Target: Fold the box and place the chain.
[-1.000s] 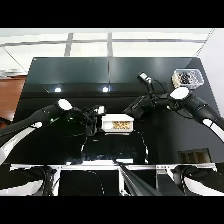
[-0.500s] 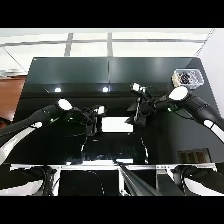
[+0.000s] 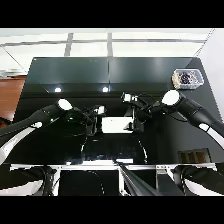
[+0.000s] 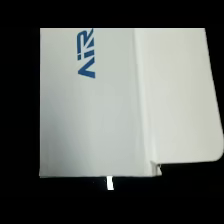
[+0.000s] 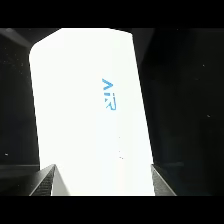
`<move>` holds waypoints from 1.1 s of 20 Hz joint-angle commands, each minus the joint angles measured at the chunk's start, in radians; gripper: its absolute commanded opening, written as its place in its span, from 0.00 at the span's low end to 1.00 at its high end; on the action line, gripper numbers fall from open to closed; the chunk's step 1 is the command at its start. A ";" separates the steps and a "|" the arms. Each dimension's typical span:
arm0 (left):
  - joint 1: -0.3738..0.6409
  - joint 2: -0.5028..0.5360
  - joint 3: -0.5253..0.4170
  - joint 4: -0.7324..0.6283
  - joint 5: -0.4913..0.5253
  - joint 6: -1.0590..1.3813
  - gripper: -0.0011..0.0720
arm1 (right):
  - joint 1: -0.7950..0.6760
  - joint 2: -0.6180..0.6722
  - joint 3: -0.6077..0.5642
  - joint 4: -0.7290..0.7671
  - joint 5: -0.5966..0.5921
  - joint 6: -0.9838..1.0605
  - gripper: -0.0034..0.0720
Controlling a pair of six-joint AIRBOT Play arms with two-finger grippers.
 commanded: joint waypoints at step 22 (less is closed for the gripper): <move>0.000 -0.001 0.001 -0.003 -0.003 0.000 0.57 | 0.014 0.013 0.000 -0.014 -0.039 0.024 0.37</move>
